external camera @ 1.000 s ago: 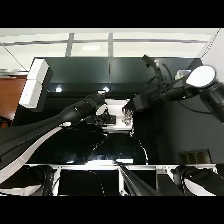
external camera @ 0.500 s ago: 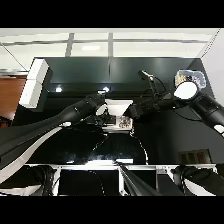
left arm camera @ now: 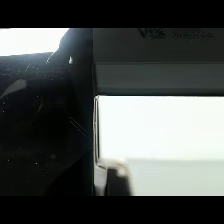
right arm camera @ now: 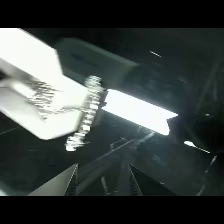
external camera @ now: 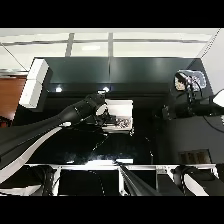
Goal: Fold the box and place the chain.
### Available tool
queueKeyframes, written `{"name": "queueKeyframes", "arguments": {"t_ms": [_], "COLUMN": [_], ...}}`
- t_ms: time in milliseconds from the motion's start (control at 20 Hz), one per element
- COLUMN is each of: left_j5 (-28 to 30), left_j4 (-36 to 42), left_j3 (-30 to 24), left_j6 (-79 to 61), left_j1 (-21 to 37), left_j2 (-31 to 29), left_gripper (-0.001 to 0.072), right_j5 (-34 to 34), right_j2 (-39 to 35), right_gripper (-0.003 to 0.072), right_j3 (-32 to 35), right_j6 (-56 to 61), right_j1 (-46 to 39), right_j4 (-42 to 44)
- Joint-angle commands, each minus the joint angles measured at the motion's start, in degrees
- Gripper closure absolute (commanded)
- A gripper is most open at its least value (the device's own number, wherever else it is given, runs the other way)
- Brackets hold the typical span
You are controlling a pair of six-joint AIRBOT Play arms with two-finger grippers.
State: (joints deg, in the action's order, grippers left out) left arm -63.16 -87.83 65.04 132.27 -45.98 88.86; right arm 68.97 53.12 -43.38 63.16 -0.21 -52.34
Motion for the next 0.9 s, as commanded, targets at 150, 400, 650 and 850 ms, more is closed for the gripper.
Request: {"name": "queueKeyframes", "arguments": {"t_ms": [150, 400, 650, 850], "left_j5": [-0.1, 0.0, 0.0, 0.0], "left_j4": [0.0, 0.0, 0.0, 0.0], "left_j3": [0.0, 0.0, 0.0, 0.0], "left_j6": [0.0, 0.0, 0.0, 0.0], "left_j1": [0.0, 0.0, 0.0, 0.0], "left_j2": [0.0, 0.0, 0.0, 0.0], "left_gripper": [0.0679, 0.0679, 0.0679, 0.0679], "right_j5": [-14.3, -24.0, -34.6, -34.6], "right_j2": [-1.6, -1.5, 0.0, 4.6], "right_gripper": [-0.0034, -0.0034, -0.0034, -0.0034], "right_j3": [13.6, 17.9, 19.5, 19.5], "right_j6": [-9.2, -29.7, -42.0, -52.9], "right_j1": [2.8, 11.9, 18.3, 22.0], "right_j4": [-1.3, -1.3, 0.1, 7.4]}}
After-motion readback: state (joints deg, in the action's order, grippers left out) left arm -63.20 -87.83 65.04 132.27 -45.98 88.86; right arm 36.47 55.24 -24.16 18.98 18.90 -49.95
